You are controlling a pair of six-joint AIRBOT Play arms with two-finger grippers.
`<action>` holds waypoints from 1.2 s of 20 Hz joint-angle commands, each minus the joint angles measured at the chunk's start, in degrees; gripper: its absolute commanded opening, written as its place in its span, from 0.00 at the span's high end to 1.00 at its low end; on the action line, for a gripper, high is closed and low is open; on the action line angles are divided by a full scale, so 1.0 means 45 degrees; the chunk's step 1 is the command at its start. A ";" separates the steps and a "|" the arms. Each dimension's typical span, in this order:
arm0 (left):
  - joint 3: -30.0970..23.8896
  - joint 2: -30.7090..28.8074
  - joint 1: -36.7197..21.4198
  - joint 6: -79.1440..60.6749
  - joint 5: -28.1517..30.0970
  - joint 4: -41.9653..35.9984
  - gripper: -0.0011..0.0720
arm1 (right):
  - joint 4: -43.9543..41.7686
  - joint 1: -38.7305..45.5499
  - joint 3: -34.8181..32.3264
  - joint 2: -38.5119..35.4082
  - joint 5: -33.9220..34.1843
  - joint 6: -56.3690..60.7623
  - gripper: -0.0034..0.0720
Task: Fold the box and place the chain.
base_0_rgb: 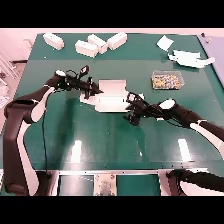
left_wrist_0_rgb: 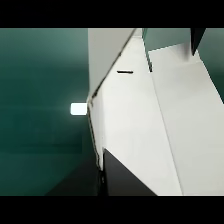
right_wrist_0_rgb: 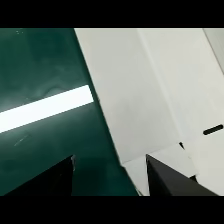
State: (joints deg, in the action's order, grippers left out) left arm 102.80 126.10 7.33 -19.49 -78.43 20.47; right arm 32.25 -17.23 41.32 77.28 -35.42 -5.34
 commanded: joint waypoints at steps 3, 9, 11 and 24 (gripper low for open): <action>-0.0005 0.0010 0.0000 -0.0005 0.0000 0.0005 0.95 | 0.0029 -0.0301 -0.0019 0.0175 0.1263 -0.0321 0.23; -0.0005 0.0010 0.0000 -0.0005 0.0000 0.0000 0.96 | -0.1214 -0.0287 0.0015 0.0272 0.1938 -0.1787 0.20; -0.0005 0.0010 0.0000 -0.0005 0.0000 0.0000 0.96 | -0.1491 -0.0272 0.0024 0.0272 0.2108 -0.2069 0.20; -0.0005 0.0010 0.0000 -0.0005 0.0000 -0.0005 0.96 | -0.1379 -0.0301 -0.0248 0.0257 0.1112 -0.1778 0.20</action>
